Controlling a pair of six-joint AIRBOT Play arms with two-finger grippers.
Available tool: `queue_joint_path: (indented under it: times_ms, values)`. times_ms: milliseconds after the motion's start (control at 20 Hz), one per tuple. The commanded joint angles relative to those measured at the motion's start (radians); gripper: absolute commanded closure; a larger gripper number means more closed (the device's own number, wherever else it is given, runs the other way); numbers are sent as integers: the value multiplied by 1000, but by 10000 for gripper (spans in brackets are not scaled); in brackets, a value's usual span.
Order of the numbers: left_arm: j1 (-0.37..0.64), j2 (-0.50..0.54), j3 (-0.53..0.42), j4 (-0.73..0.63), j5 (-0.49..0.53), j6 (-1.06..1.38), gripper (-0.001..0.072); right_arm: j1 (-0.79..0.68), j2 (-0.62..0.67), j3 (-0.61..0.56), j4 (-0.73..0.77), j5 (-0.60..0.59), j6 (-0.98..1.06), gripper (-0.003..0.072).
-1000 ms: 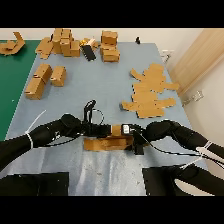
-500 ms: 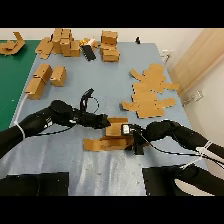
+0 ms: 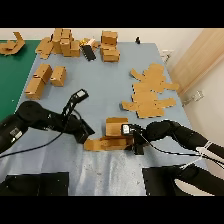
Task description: Fold the box.
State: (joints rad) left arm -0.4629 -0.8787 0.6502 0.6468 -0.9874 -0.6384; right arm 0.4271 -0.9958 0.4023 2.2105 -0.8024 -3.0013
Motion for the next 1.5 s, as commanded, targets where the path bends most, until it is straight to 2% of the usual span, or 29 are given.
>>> queue_joint_path:
  times_ms: [0, 50, 100, 300, 550, 800, 1200, 1250, 1300, 1350, 1450]
  values:
    - [-55, 125, -84, 125, -2, 255, 691, 1, 0, -1, 0, 0, 0, 235]
    - [-76, 121, -95, 126, 13, 264, 417, 1, 0, -1, 0, 0, 0, 235]
    - [-97, 109, -103, 127, 42, 264, 16, 1, 0, -1, 0, 0, 0, 235]
    - [-163, 26, -104, 132, 164, 331, 4, 1, 0, -1, 0, 0, 0, 235]
    - [-238, -111, -103, 134, 220, 418, 4, 1, 0, -1, 0, 0, 0, 235]
    - [-279, -176, -103, 135, 356, 410, 4, 1, 0, -1, 0, 0, 0, 235]
    - [-296, -235, -60, 137, 386, 404, 6, 1, 0, -1, 0, 0, 0, 235]
    - [-297, -240, -56, 136, 387, 404, 52, 1, 0, -1, 0, 0, 0, 235]
    - [-299, -243, -53, 137, 384, 405, 195, 1, 0, -1, 0, 0, 0, 235]
    - [-301, -243, -53, 137, 381, 406, 240, 1, 0, -1, 0, 0, 0, 235]
    - [-307, -243, -53, 138, 352, 406, 243, 1, 0, -1, 0, 0, 0, 235]
